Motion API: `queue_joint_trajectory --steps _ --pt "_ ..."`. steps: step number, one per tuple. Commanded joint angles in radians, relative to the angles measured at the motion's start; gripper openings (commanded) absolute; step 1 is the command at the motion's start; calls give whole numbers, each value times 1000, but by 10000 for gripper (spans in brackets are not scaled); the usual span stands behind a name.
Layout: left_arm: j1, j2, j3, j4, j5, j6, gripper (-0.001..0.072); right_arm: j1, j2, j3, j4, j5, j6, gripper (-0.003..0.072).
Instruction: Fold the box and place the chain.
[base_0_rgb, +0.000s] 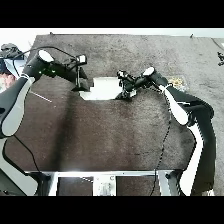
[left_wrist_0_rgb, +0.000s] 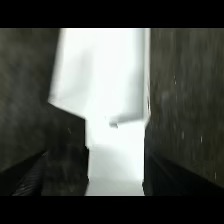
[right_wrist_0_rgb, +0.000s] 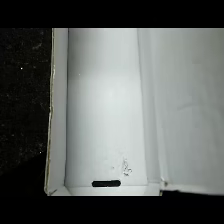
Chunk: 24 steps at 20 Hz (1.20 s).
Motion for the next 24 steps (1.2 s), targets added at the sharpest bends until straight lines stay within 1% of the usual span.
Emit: queue_joint_trajectory --steps 1,4,8,9,11,17,18,19,21,24 --pt "-38 0 -27 116 64 -6 685 -1 0 0 0 1 1 279" --pt "-74 -23 -34 119 84 -7 684 -1 0 0 1 1 1 279" --pt "-90 -61 -35 113 110 -23 684 -1 0 0 0 1 1 279" --pt "-90 -63 -35 104 110 -29 683 -1 0 0 0 1 1 279" --pt "-90 -63 -35 79 110 -29 655 -1 0 0 0 1 1 279" --pt "-90 -63 -35 74 130 -41 653 -1 0 0 0 1 1 279" --pt "-90 -63 -36 74 136 -53 614 -1 0 0 0 1 1 279" --pt "-90 -63 -36 75 141 -66 498 -1 0 0 0 1 1 279" --pt "-90 -63 -36 74 156 -66 489 -1 0 0 1 1 1 279" --pt "-90 -63 -36 74 154 -90 488 -1 0 0 0 1 1 279"
